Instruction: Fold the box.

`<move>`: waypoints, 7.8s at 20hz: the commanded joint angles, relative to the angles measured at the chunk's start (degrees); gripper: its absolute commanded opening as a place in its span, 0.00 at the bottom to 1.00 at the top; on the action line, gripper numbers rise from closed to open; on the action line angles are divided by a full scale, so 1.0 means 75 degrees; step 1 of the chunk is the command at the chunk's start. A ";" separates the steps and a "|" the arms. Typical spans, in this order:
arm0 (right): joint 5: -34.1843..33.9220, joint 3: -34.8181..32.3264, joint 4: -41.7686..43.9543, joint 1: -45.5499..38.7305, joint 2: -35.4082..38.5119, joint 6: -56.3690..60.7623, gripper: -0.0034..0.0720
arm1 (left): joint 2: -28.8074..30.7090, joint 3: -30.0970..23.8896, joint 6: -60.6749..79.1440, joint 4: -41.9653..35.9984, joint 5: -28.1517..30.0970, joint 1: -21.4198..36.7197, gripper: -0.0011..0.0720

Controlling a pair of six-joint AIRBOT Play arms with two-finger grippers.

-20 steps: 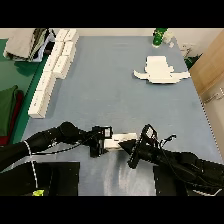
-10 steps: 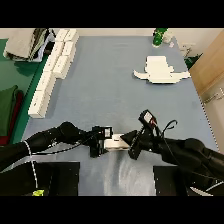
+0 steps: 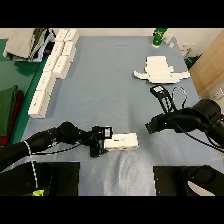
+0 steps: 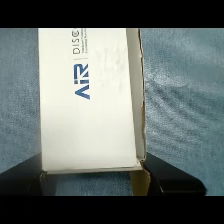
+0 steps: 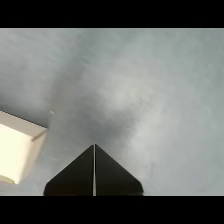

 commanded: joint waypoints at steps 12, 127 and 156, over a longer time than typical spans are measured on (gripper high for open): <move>-0.0962 0.0271 -0.0458 -0.0256 -0.0580 0.0615 0.07 | 0.0026 0.0262 -0.0522 0.0000 -0.0006 0.0009 0.84; -0.0970 0.0271 -0.0466 -0.0256 -0.0580 0.0615 0.07 | -0.2375 0.4634 -0.9772 0.5409 0.0332 0.6438 0.50; -0.0973 0.0271 -0.0466 -0.0256 -0.0580 0.0615 0.07 | -0.3241 0.4631 -1.0229 0.5400 0.1367 0.6519 0.50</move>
